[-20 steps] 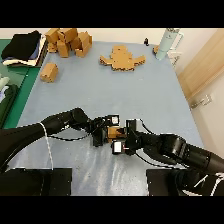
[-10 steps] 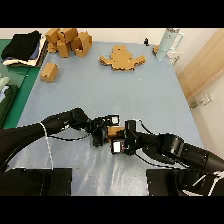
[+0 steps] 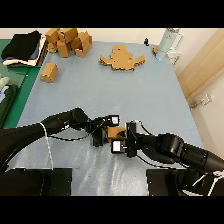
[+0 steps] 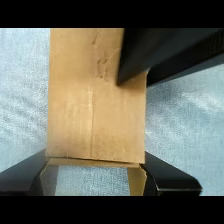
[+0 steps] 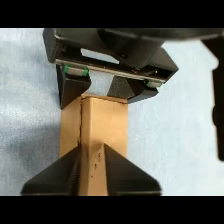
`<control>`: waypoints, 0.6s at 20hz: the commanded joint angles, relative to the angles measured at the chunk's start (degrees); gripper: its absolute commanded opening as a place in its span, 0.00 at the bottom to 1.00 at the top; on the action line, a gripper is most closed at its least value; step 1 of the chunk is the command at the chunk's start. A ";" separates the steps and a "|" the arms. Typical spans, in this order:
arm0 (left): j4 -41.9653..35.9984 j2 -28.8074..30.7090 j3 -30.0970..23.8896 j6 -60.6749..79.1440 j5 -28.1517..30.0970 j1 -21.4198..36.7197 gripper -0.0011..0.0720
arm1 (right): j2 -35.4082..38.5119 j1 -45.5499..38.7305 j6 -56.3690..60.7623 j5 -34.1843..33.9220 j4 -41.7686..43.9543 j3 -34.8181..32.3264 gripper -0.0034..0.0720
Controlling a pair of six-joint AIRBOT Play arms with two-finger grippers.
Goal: Fold the box.
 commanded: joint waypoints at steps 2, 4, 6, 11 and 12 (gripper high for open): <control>0.00 0.00 -0.04 -0.02 0.04 0.00 0.65 | 0.11 0.09 -0.02 -0.11 1.46 0.04 0.37; 0.00 0.02 -0.04 -0.02 0.04 0.00 0.65 | 0.15 0.09 -0.04 -0.13 1.49 0.09 0.37; 0.00 0.02 -0.04 -0.02 0.04 0.00 0.65 | 1.46 0.09 -0.02 -0.26 1.42 0.37 0.34; 0.00 0.00 -0.04 -0.02 0.04 0.00 0.65 | 4.70 -0.61 0.66 -5.66 0.42 0.48 0.07; 0.00 0.00 -0.04 -0.02 0.04 0.00 0.65 | 4.35 -0.79 0.66 -6.45 0.44 0.48 0.06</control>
